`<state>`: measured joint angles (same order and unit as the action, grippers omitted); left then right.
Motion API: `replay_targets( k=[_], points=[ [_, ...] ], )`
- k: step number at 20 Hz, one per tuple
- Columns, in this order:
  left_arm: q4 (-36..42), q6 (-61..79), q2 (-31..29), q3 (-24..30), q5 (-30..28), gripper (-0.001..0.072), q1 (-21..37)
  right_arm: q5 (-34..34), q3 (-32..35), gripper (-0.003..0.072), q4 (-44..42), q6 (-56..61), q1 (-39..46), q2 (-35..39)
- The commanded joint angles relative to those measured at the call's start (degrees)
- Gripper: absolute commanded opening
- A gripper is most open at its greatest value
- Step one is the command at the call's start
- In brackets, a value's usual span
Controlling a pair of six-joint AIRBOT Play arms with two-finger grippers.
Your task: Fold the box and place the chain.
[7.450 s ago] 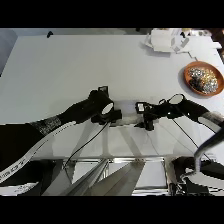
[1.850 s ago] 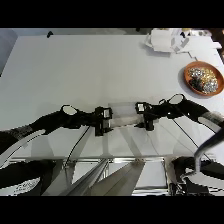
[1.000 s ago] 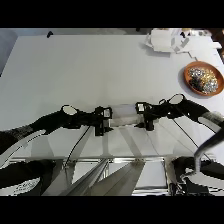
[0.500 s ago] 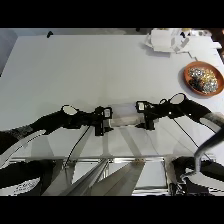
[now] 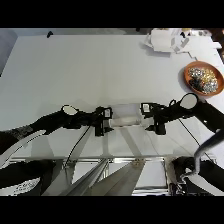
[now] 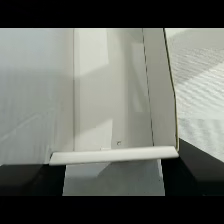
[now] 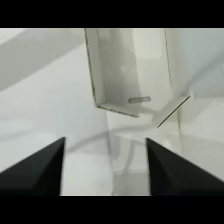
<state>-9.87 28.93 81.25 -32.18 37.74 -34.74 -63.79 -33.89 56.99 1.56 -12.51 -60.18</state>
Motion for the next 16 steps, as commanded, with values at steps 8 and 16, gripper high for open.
replay_targets(
  k=[8,16],
  points=[
    [0.00,0.00,-0.02,-0.02,0.02,0.0138,0.02,18.25,-0.04,0.0016,-36.11,-9.55,0.00,5.75],
    [0.00,0.00,-0.02,-0.02,0.00,0.0138,0.00,24.28,-0.04,0.0015,-34.64,-5.42,0.02,-6.27]
  ],
)
